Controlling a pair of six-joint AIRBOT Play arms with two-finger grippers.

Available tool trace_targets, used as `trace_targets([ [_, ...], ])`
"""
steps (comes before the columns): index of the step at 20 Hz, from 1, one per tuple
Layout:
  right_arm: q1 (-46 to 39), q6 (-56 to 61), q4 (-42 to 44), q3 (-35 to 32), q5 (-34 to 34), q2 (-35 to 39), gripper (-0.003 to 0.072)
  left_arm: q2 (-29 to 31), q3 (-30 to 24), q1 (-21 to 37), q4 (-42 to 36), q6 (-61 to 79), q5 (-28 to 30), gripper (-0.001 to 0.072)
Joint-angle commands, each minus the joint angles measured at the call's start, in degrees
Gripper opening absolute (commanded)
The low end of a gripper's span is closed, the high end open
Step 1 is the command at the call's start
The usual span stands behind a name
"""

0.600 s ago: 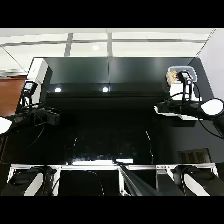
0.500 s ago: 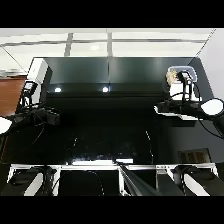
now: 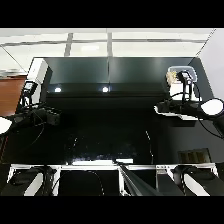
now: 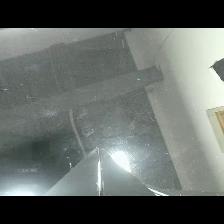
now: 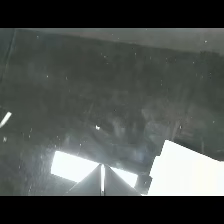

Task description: Fold the box and place the chain.

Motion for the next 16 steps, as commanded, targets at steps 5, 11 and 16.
trace_targets([
  [5, -1.16, 2.60, 4.98, -0.02, -25.68, 0.02, 0.0011, 0.00, 0.00, -0.02, 0.00, 0.09, 0.68, 0.0026],
  [11, -7.06, 1.77, 2.91, 0.13, -36.20, -2.69, 0.0720, -0.26, 0.00, -0.07, -6.38, -0.04, 20.48, 0.0091],
  [16, -36.59, 4.92, -6.82, 10.56, -9.27, -12.50, 0.0720, -1.03, 0.00, -0.07, -10.10, -0.20, 23.50, 0.0708],
])
